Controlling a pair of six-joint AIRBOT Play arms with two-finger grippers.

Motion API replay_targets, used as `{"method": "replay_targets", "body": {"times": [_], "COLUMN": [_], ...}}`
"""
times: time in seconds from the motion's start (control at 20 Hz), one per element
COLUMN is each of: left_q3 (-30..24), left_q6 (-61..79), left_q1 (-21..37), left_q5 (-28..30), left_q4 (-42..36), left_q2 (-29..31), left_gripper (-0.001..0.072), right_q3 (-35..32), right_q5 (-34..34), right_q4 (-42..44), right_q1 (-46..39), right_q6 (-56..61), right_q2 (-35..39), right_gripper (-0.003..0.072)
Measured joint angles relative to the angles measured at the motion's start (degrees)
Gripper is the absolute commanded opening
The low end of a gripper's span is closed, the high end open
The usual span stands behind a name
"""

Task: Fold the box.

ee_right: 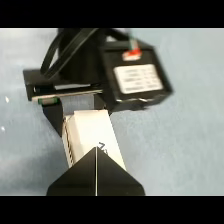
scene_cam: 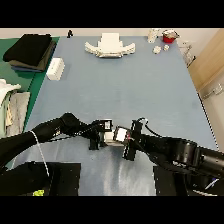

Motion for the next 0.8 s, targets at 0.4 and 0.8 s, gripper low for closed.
{"method": "replay_targets", "body": {"times": [0.4,0.8], "left_q3": [0.00,0.00], "left_q6": [-0.02,-0.02], "left_q1": [0.00,0.00], "left_q5": [0.00,0.00], "left_q4": [0.00,0.00], "left_q2": [0.00,0.00], "left_gripper": [0.0498,0.0498], "right_q3": [-3.98,2.97], "right_q5": [7.58,0.83], "right_q4": [18.38,37.29], "right_q1": [-13.35,-25.20], "right_q6": [4.76,-17.11], "right_q2": [1.29,-7.74], "right_gripper": [0.0001,0.0001]}}
